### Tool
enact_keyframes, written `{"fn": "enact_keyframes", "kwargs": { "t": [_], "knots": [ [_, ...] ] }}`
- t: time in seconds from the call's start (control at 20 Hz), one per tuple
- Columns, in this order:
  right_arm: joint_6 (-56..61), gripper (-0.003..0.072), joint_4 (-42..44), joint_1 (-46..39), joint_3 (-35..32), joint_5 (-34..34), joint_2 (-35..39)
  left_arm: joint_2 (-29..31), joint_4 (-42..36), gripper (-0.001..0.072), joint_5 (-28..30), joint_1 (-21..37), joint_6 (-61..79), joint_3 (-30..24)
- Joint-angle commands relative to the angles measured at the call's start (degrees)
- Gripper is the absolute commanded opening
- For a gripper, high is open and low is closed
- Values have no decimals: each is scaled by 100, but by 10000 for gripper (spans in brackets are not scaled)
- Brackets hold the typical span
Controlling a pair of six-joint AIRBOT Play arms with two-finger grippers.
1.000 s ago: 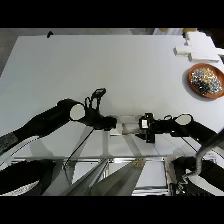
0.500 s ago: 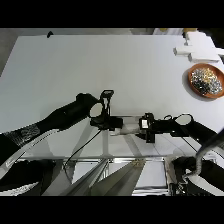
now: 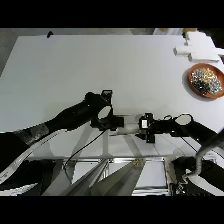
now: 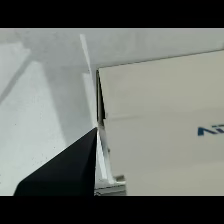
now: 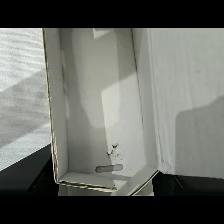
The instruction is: Fold the box and place the chain.
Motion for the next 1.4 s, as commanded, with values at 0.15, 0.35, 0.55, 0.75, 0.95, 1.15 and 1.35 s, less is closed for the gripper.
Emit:
{"fn": "enact_keyframes", "kwargs": {
  "t": [0.15,0.35,0.55,0.75,0.95,1.15,1.35],
  "knots": [
    [2,296,-2,0,0,-4,4,-411,160,233,-22,-164,-140,138],
    [2,296,-2,0,0,-4,4,-514,229,232,66,-205,-393,138],
    [2,296,-2,0,0,-2,4,-636,337,221,131,-275,-435,136],
    [2,296,-2,0,0,-4,4,-634,295,5,125,-289,-433,136],
    [2,296,-2,0,0,-2,4,-634,249,2,125,-306,-435,136],
    [2,296,-2,0,0,-4,4,-557,229,170,81,-297,-431,136],
    [2,296,-2,0,0,-4,4,-380,297,170,-98,-208,-428,136]
  ]
}}
